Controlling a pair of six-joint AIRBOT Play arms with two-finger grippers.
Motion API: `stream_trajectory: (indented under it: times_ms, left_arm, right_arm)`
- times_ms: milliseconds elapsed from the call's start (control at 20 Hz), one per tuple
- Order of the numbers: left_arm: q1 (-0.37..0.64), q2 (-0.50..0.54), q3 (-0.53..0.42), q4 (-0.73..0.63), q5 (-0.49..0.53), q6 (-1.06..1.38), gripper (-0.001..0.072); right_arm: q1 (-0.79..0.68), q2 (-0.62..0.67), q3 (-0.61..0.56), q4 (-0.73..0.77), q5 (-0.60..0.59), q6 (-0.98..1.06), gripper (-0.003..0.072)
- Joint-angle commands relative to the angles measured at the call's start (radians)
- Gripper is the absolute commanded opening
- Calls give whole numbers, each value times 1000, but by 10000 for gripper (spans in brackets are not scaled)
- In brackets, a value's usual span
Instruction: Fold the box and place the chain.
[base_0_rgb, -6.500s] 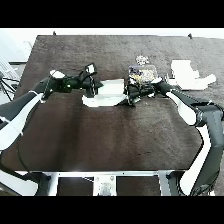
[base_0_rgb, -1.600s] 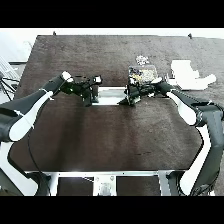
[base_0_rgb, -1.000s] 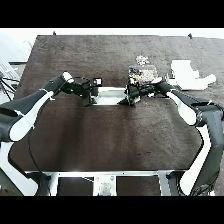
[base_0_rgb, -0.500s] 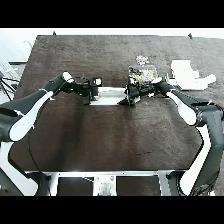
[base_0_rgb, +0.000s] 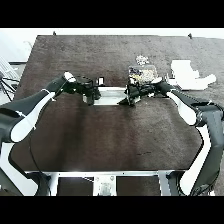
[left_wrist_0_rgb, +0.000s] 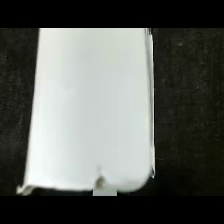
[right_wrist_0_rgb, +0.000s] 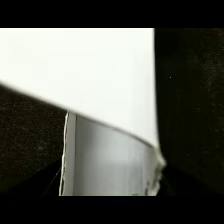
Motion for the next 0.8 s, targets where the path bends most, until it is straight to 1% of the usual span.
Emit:
stream_trajectory:
  times_ms: [0,100,150,200,250,300,350,500,700,750]
  left_arm:
    - [-10,0,0,-28,-27,9,200]
    - [-11,0,0,-34,-23,9,202]
    - [-11,0,0,-34,-19,9,286]
    - [-11,0,0,-34,-10,1,577]
    - [-11,0,0,-34,11,-25,655]
    - [-11,0,0,-33,21,-26,656]
    - [-10,0,0,-33,28,-25,685]
    - [-10,0,0,-33,57,-26,684]
    - [-10,0,0,-33,55,-26,681]
    - [-9,1,0,-32,55,-26,628]
  right_arm:
    - [0,-1,0,1,0,1,416]
    - [0,-1,0,1,0,1,416]
    - [0,-1,0,1,0,1,416]
    - [0,-1,0,2,0,1,416]
    - [0,-1,0,1,0,1,416]
    - [0,-1,0,1,0,1,416]
    - [0,-1,0,1,0,1,416]
    - [0,-1,0,2,0,1,416]
    - [0,-1,0,1,0,1,416]
    - [0,-1,0,1,-1,1,416]
